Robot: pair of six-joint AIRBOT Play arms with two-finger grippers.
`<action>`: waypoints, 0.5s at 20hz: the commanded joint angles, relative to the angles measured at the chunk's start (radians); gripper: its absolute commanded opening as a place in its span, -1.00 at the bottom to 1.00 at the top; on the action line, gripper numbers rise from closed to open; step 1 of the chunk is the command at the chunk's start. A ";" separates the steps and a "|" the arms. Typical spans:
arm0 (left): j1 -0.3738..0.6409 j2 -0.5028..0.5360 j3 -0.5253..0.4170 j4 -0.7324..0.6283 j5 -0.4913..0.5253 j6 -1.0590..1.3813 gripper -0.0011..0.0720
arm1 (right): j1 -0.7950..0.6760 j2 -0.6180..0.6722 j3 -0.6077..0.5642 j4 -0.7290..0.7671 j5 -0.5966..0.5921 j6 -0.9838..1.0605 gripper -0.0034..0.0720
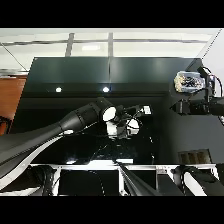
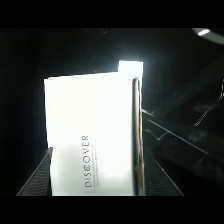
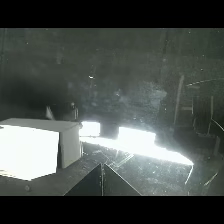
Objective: Fold the box and place the chain.
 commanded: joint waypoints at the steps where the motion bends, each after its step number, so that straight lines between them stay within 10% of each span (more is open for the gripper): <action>1: -0.024 0.009 0.000 0.093 0.012 0.000 0.96 | 0.000 0.000 0.000 0.000 0.000 0.000 -0.87; 10: -0.044 0.010 0.000 0.111 0.034 0.000 0.95 | 0.000 0.000 0.000 0.000 0.001 0.000 -0.87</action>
